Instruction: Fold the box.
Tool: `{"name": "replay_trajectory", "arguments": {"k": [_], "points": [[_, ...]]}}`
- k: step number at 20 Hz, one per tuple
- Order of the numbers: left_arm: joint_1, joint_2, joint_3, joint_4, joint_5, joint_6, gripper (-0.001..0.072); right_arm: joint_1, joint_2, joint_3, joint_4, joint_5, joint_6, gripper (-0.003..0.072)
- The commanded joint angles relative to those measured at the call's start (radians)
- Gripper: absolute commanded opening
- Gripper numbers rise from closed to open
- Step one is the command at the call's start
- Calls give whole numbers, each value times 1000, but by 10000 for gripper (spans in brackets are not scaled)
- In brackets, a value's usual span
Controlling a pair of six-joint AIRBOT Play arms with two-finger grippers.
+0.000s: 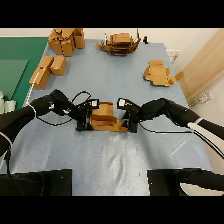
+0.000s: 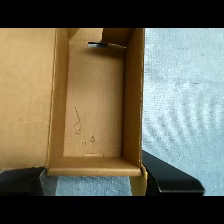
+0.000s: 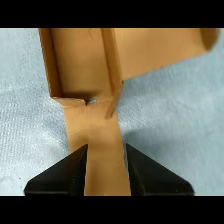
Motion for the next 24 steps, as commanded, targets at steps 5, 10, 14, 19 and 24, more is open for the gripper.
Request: {"name": "replay_trajectory", "arguments": {"k": [5, 10, 14, 19, 24], "points": [[1, 0, 0, 0, 1, 0, 349, 41, -63, 27, 60, 133, -64, 347], [1, 0, 1, 0, 1, 0, 349, 59, -62, 36, 102, 53, -68, 339], [1, 0, 0, 0, -1, 0, 350, 91, -62, 36, 103, 44, -67, 286], [0, 0, 0, 0, -1, 0, 350, 94, -62, 36, 104, 47, -63, 286], [0, 0, 0, 0, -1, 0, 349, 95, -74, 37, 154, 103, -81, 286]]}}
